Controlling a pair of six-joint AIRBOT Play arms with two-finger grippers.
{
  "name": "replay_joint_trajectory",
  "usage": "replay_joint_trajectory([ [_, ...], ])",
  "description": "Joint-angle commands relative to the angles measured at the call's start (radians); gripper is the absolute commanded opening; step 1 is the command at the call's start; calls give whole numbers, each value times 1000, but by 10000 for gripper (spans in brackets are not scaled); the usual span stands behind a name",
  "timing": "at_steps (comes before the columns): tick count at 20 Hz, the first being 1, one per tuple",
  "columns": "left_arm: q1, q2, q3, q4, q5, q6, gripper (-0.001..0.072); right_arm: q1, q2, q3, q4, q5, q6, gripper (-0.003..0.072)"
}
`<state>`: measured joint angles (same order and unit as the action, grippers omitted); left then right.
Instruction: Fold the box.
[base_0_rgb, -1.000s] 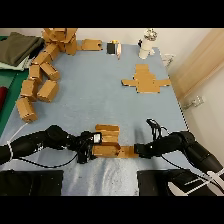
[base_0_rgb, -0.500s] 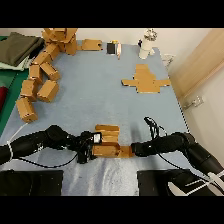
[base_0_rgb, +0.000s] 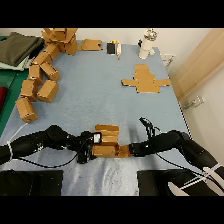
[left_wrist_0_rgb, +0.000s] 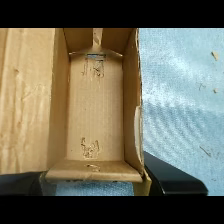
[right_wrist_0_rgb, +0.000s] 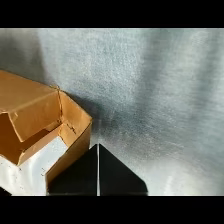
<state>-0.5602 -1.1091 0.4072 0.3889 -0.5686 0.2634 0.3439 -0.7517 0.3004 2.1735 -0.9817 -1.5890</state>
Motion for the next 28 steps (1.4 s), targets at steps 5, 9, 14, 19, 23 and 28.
replay_joint_trajectory([
  [5,0,0,1,0,0,0,607,1,79,34,172,1,-53,104],
  [9,0,0,1,0,0,0,607,2,89,37,179,-3,-52,105],
  [14,0,0,1,0,0,0,608,2,90,37,184,-3,-52,322],
  [19,0,0,1,0,0,0,607,57,56,37,187,27,-45,414],
  [23,0,0,1,0,0,0,608,145,-33,93,143,68,40,408],
  [28,0,0,1,0,0,0,607,315,-154,250,-176,37,404,402],
])
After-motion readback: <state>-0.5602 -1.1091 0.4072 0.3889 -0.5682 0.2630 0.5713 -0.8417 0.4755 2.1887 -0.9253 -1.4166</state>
